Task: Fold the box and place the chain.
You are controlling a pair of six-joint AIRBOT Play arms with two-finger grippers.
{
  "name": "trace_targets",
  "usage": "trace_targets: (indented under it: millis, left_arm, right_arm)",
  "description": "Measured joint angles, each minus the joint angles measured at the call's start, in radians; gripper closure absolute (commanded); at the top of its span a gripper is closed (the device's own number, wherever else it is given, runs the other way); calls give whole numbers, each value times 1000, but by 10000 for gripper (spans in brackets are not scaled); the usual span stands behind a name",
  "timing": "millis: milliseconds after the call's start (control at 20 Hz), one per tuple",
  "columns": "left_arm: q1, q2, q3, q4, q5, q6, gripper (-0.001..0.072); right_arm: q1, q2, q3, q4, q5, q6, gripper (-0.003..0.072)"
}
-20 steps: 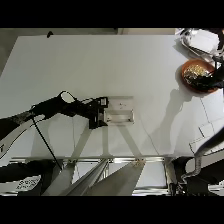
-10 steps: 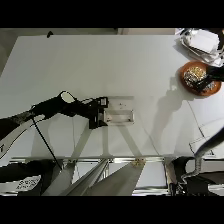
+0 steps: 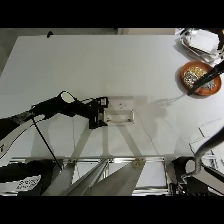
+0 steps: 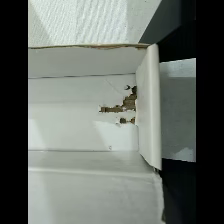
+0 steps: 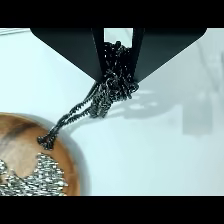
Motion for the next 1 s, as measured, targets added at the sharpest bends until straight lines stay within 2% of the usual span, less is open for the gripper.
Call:
trace_targets:
  millis: [250,500,750,1000]
  left_arm:
    - [0,0,0,0,0,0,498]
    - [0,0,0,0,0,0,498]
    - [0,0,0,0,0,0,498]
    - [0,0,0,0,0,0,498]
  right_arm:
    - [108,150,-5,44,53,5,679]
    - [343,209,-13,58,63,63,678]
    - [610,220,-79,31,7,119,678]
    - [785,220,-175,-20,-82,185,678]
